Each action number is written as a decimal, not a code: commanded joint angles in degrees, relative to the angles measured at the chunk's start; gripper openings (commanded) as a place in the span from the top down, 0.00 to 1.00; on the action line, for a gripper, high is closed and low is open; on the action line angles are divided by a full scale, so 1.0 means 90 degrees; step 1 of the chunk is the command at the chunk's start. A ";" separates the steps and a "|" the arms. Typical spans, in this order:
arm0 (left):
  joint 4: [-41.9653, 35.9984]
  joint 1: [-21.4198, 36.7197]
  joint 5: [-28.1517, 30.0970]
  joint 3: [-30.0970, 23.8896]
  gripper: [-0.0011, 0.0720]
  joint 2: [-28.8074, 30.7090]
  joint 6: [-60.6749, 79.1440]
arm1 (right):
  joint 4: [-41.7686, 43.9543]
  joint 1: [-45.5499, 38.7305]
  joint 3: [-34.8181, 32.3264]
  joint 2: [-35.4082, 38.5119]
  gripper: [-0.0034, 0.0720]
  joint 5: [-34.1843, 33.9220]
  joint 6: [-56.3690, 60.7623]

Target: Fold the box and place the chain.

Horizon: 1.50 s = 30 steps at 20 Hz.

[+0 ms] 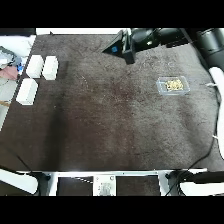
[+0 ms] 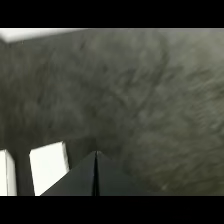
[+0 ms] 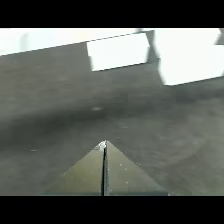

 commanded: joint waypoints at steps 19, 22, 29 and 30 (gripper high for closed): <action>-0.1268 -0.2397 0.5107 -0.8799 0.98 0.8930 0.2305 | -0.3009 -0.0005 -1.1446 0.9277 0.95 -0.9532 0.2358; -0.1265 -0.2397 0.5258 -0.9828 0.98 0.9814 0.2084 | -0.3007 -0.0002 -1.1953 0.9588 0.94 -0.9721 0.2361; -0.1265 -0.2397 0.5292 -1.0229 0.97 0.9258 0.2086 | -0.3009 0.0000 -1.2050 0.9581 0.94 -1.0100 0.2361; -0.1265 -0.2399 0.5302 -1.0222 0.97 0.9056 0.2086 | -0.3009 0.0000 -1.2050 0.9581 0.94 -1.0282 0.2361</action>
